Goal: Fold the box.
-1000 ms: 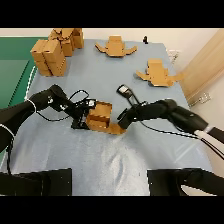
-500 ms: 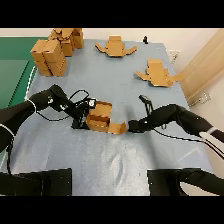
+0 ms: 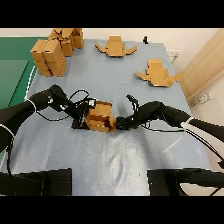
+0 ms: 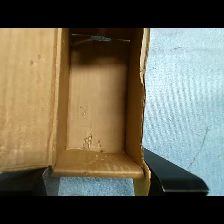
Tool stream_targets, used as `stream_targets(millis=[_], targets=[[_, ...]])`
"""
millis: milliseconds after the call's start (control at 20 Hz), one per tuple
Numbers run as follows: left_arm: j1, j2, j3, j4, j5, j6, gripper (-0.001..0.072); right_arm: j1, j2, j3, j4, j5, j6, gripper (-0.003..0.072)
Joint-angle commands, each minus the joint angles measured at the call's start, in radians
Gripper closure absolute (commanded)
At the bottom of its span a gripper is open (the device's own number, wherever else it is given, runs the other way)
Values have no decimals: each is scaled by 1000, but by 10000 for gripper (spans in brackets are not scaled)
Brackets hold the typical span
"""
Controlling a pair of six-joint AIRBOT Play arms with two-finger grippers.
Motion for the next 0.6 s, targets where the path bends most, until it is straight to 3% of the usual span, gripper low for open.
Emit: stream_targets(millis=[0,300,350,400,550], targets=[[1,0,1,1,2,0,596,8,15,23,31,0,-24,678],[1,0,1,1,0,-1,596,8,74,24,76,-35,-60,666],[1,0,1,1,0,-1,596,8,73,23,80,-45,-60,564],[1,0,1,1,0,0,596,8,73,23,82,-45,-58,510],[1,0,1,1,0,0,596,8,72,23,84,-34,-56,510]])
